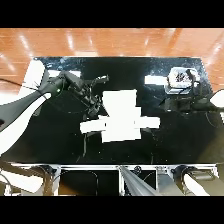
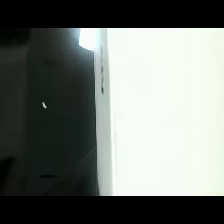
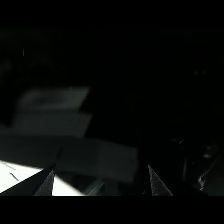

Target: Fold the box and place the chain.

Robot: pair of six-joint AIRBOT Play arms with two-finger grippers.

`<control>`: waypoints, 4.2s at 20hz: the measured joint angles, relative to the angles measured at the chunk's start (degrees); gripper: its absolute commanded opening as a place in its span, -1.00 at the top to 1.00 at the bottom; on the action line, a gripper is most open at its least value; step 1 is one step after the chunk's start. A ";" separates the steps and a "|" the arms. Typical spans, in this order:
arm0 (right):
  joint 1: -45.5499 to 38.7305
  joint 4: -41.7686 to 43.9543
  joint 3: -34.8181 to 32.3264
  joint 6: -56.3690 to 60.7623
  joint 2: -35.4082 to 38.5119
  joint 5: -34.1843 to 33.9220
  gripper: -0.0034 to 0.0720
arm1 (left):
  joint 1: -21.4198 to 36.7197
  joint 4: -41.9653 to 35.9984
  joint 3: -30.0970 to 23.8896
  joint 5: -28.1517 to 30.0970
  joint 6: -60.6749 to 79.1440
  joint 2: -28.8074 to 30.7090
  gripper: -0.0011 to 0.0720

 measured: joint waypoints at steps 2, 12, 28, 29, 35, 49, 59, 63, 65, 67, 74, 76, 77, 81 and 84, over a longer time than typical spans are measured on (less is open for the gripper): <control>-0.76 -0.50 0.98 -0.35 0.00 -0.70 -1.00 | -0.94 0.48 -4.11 -5.88 3.74 4.00 0.92; -1.57 -1.33 2.03 -1.27 0.00 -3.80 -1.00 | -9.90 11.30 -17.77 -30.69 8.81 12.63 0.91; -1.64 -4.11 2.03 -3.32 -0.02 -5.01 -1.00 | -11.56 15.96 -19.85 -32.83 7.37 13.07 0.92; -1.64 -4.00 2.03 -3.34 0.00 -5.18 -1.00 | -11.56 16.79 -19.87 -32.44 7.78 13.35 0.92; -1.64 -0.63 0.31 -27.41 -0.28 -2.73 -1.00 | -11.67 19.96 -21.05 -31.85 8.94 17.14 0.92; 19.82 9.79 -16.46 -71.19 -4.35 -10.01 -1.00 | -11.34 21.73 -21.38 -33.29 9.18 14.64 0.92; 28.96 10.84 -20.55 -72.59 -4.39 -14.73 -1.00 | -11.34 21.99 -21.38 -33.16 8.52 14.49 0.91; 31.10 15.02 -22.01 -72.57 -4.44 -21.46 -1.00 | -11.30 22.36 -21.40 -32.89 7.82 14.49 0.91; 31.50 17.86 -22.18 -72.85 -4.48 -25.42 -1.00 | -11.32 22.32 -21.40 -32.94 7.72 14.47 0.91; 31.74 19.56 -22.29 -73.00 -4.48 -27.91 -1.00 | -11.32 22.27 -21.40 -32.96 7.69 14.49 0.91; 31.91 21.53 -22.40 -73.90 -3.45 -30.16 -1.00 | -11.34 22.01 -21.40 -32.94 7.69 14.47 0.91; 31.91 21.68 -22.40 -74.05 -2.16 -30.18 -1.00 | -11.34 21.81 -21.40 -32.94 7.69 14.47 0.91; 31.91 21.73 -22.40 -74.05 -1.49 -30.05 -1.00 | -11.34 21.79 -21.40 -32.94 7.69 14.47 0.91; 31.91 22.56 -22.40 -74.07 0.04 -28.52 -1.00 | -11.34 21.42 -21.42 -32.89 7.72 14.47 0.91; 31.91 23.98 -22.40 -74.10 0.42 -28.55 -1.00 | -11.34 20.79 -21.44 -32.87 7.72 14.47 0.91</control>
